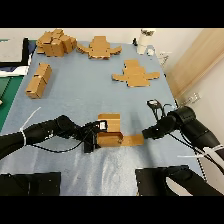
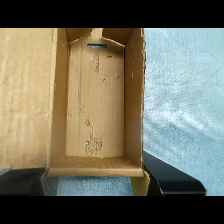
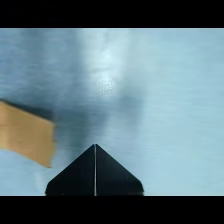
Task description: Fold the box.
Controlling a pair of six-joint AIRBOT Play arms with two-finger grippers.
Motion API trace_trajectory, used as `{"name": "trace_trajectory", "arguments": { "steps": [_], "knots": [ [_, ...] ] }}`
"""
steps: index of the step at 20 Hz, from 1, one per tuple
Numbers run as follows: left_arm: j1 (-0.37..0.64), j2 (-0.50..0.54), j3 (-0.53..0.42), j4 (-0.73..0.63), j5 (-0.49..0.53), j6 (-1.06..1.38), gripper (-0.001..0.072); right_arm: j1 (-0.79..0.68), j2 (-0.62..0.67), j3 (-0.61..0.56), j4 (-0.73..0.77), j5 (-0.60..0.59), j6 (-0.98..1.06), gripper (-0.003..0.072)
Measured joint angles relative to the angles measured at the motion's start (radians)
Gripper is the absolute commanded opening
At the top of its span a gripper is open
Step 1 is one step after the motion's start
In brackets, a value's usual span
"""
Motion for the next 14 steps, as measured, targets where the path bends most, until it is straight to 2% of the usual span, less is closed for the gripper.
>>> {"name": "trace_trajectory", "arguments": {
  "steps": [5, 14],
  "knots": [
    [0.000, 0.000, 0.000, 0.000, 0.000, 0.000, 0.0512, -0.037, -0.043, -0.061, 0.278, 0.093, -0.150, 0.0002],
    [0.000, 0.000, 0.000, 0.000, 0.000, 0.000, 0.0511, -0.046, -0.055, -0.103, 0.454, 0.117, -0.270, 0.0003]
  ]
}}
